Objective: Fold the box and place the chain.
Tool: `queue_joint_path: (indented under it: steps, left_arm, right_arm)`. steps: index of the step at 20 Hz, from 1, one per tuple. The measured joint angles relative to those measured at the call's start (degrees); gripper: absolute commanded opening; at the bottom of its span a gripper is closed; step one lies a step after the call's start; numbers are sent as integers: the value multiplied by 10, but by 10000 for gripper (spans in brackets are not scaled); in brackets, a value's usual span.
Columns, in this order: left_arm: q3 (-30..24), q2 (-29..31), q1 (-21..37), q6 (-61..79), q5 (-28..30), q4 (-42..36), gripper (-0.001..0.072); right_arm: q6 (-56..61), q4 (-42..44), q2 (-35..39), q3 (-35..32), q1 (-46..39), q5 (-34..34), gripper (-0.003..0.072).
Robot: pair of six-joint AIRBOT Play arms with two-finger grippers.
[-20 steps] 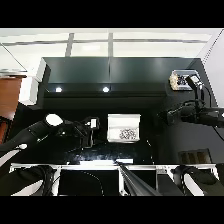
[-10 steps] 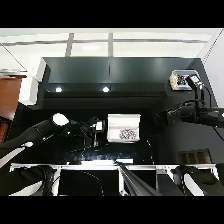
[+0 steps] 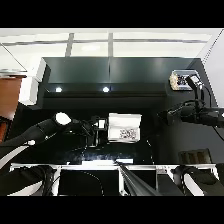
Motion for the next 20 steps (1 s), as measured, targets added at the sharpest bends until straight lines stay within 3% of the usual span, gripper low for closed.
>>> queue_joint_path:
  steps: [20]
  left_arm:
    - [11,-10,-3,-17,13,-3,707]
  right_arm:
    - [0,0,0,0,0,-2,700]
